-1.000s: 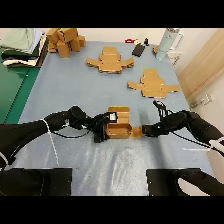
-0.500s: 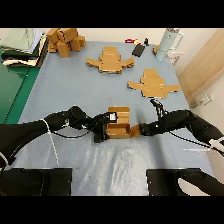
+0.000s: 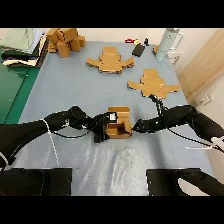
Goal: Fold the box.
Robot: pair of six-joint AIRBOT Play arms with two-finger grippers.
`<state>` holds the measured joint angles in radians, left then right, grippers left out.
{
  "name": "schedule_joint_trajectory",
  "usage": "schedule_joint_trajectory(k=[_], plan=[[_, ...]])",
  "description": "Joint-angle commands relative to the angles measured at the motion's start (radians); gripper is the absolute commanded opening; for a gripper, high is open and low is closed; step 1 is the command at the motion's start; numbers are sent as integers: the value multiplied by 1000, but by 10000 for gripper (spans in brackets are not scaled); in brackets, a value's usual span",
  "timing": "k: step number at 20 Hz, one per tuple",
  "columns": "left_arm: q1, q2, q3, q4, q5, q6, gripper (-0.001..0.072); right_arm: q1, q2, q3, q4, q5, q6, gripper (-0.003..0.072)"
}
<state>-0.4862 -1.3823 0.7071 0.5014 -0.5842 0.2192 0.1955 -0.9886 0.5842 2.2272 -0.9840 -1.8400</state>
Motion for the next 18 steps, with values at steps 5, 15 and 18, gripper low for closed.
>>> schedule_joint_trajectory(k=[5, 15, 18], plan=[[0, 0, 0, 0, 0, 0, 486, 71, -16, 15, 13, -5, -5, 502], [0, 0, 0, 0, 0, 0, 486, 247, -140, 167, -269, 55, 359, 499], [0, 0, 0, 0, 0, 0, 486, 323, -182, 195, -326, 51, 474, 454]])
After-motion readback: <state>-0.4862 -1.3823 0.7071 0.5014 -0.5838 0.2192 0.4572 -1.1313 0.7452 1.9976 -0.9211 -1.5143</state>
